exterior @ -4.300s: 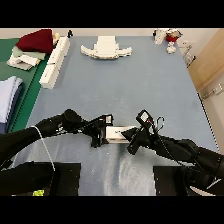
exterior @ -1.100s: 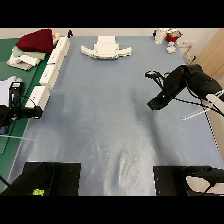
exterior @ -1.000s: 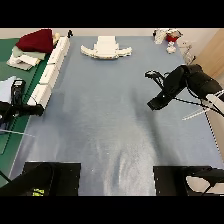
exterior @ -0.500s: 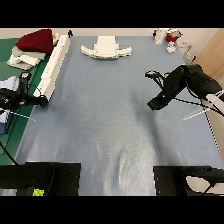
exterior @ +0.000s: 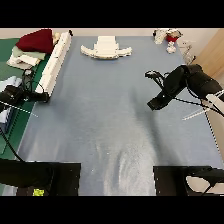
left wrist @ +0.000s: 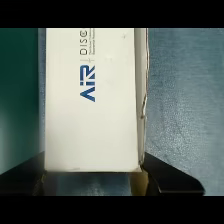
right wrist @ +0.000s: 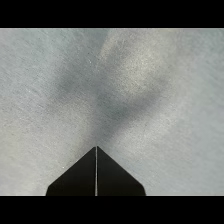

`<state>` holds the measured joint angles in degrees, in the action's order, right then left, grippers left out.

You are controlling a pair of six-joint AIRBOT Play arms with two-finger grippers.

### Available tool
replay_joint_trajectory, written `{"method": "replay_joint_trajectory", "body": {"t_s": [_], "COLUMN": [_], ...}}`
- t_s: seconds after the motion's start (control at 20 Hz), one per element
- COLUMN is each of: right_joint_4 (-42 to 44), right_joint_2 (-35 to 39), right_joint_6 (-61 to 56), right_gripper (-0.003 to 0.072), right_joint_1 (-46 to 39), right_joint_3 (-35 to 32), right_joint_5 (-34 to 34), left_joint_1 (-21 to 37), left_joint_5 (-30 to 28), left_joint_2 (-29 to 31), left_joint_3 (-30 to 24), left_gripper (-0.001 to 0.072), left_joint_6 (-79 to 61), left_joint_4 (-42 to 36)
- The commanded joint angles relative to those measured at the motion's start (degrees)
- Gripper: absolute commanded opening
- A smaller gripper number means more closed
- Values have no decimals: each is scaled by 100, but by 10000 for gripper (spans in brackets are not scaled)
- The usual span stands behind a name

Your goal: Fold the box.

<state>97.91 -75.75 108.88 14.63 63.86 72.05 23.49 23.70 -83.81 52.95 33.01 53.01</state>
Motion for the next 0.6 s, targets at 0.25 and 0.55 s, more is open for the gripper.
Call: {"method": "replay_joint_trajectory", "body": {"t_s": [0.25, 0.55], "right_joint_4": [2, 2], "right_joint_2": [-2, -2], "right_joint_6": [0, 0], "right_gripper": [7, 7], "right_joint_1": [-2, -2], "right_joint_3": [4, 4], "right_joint_5": [0, 0], "left_joint_1": [-28, -31], "left_joint_5": [2, 35], "left_joint_2": [-94, -90], "left_joint_3": [24, 26], "left_gripper": [416, 482], "left_joint_6": [0, -2], "left_joint_4": [-28, -31]}}
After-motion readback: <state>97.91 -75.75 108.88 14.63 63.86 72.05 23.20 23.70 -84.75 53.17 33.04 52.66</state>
